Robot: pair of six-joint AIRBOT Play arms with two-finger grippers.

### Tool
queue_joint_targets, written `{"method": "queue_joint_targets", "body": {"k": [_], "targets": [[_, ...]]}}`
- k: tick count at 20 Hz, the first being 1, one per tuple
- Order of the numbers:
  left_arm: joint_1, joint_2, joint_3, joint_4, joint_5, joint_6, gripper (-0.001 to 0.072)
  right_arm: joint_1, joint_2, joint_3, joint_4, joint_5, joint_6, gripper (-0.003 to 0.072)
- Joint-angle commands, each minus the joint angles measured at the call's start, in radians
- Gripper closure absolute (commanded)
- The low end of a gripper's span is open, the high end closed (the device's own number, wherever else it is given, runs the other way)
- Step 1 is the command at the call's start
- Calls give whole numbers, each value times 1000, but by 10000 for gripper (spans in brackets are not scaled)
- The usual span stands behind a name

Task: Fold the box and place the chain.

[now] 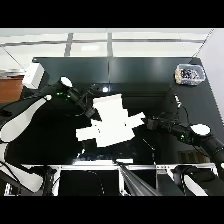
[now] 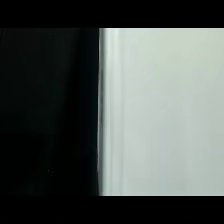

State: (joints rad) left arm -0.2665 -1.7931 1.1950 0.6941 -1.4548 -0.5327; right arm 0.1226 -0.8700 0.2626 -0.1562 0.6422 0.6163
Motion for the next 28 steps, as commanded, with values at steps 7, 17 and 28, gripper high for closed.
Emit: {"method": "queue_joint_targets", "body": {"k": [7, 17, 28], "targets": [[-16, 145, -16, 58, 67, 10, 687, -85, 1, 216, -582, 251, 46, 31], [-195, 387, -269, 55, 529, 533, 686, -106, -1, 367, -746, 169, 45, 31], [-251, 339, -269, 140, 580, 407, 683, 100, -21, 222, -685, 200, -259, 29]]}}
